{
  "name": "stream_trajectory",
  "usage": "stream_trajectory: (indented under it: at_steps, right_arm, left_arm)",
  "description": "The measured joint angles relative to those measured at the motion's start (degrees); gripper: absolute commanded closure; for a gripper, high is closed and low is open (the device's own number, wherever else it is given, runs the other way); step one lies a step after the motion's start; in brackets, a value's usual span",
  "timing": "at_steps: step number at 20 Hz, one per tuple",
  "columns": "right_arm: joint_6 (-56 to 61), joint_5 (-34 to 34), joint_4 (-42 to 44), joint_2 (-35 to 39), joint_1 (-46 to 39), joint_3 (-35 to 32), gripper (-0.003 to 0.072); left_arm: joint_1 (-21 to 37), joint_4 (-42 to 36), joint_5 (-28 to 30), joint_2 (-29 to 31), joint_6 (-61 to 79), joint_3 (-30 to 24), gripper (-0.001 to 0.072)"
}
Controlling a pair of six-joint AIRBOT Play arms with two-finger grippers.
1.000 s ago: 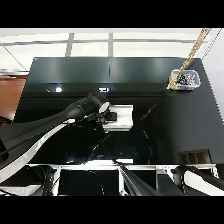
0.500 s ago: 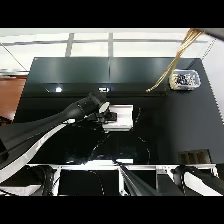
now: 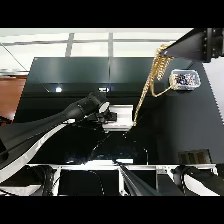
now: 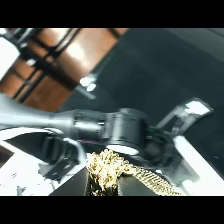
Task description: Fold the box and place the chain.
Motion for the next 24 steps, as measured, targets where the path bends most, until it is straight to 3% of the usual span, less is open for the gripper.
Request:
stream_trajectory:
  at_steps: [4, 11, 24]
  right_arm:
    - [-0.3, -1.7, 0.3, -0.1, 3.4, -0.3, 0.0678]
    - [1.7, -2.0, -7.1, -0.1, 5.7, -3.5, 0.0677]
    - [0.8, -11.4, -13.7, -0.1, 12.8, -31.2, 0.0679]
  left_arm:
    - [0.0, 0.0, 0.0, 0.0, 0.0, 0.0, 0.0679]
    - [0.0, 0.0, 0.0, 0.0, 0.0, 0.0, 0.0679]
    - [0.0, 0.0, 0.1, 0.0, 0.0, 0.0, 0.0679]
